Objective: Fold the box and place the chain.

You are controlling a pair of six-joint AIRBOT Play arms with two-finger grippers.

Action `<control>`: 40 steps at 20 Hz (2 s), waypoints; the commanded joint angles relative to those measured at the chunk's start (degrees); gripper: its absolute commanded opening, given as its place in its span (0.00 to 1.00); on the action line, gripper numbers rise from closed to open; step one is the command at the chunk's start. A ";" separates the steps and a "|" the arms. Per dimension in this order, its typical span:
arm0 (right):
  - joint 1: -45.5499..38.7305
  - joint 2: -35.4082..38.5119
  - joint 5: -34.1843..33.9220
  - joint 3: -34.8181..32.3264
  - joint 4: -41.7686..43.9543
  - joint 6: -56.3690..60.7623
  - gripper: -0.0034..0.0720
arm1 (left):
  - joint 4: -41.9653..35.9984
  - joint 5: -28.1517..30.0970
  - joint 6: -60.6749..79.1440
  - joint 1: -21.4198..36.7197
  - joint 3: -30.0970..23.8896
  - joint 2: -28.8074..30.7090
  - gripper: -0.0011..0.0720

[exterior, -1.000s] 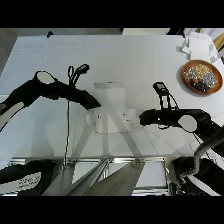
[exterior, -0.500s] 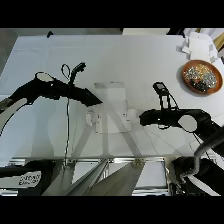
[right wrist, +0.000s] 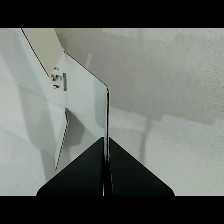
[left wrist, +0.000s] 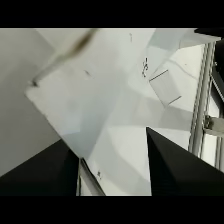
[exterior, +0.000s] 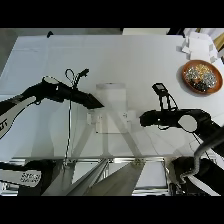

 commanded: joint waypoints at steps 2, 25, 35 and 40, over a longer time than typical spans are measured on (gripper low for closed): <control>0.07 0.04 0.48 0.00 0.00 0.02 0.06 | 0.46 -1.60 1.18 -0.81 2.12 -0.50 0.44; 0.04 10.80 11.10 1.44 -5.11 -0.46 0.44 | 9.97 12.61 24.24 -13.88 2.36 5.81 0.01; 0.00 15.98 20.15 1.40 -11.08 -0.44 0.44 | 8.87 18.69 32.09 -18.08 1.29 5.51 0.01; 0.02 15.98 16.94 1.40 -10.93 -0.39 0.44 | 4.17 19.15 37.77 -18.08 0.66 2.03 0.01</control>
